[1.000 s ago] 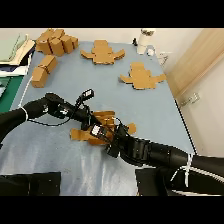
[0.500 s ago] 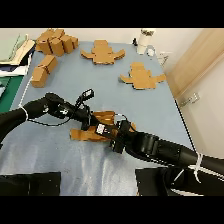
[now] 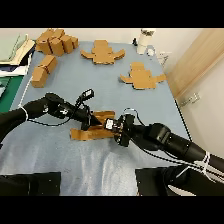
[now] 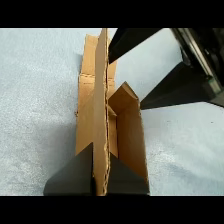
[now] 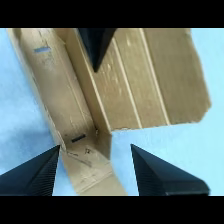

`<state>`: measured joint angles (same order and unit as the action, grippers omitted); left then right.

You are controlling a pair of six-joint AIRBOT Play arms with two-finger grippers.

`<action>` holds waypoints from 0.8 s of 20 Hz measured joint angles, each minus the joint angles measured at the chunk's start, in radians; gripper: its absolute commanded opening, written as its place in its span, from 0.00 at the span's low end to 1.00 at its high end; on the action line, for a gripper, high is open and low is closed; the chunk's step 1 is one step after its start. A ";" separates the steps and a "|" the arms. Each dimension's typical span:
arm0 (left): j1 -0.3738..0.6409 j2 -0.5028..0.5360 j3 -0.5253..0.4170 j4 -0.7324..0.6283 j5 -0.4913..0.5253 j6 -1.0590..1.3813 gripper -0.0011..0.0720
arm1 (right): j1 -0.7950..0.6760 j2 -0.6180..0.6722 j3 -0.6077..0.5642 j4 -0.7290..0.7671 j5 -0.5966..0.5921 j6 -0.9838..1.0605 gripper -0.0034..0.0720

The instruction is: Fold the box.

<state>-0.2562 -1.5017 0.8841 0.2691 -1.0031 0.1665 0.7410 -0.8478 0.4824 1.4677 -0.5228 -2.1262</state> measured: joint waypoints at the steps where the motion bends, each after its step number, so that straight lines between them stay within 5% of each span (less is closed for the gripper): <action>1: 0.000 0.000 0.000 0.000 0.000 0.000 0.03 | -0.042 -0.007 0.000 0.091 0.004 -0.109 1.00; 7: 0.000 0.000 0.000 0.000 0.000 0.000 0.03 | -0.242 -0.158 0.072 0.595 -0.127 -0.683 1.00; 16: 0.000 0.000 0.000 0.000 0.000 0.000 0.03 | -0.288 -0.351 0.173 0.739 -0.258 -0.840 0.99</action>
<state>-0.2562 -1.5017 0.8841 0.2691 -1.0035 0.1669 0.4530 -1.1988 0.6552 2.2063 -0.7811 -2.9665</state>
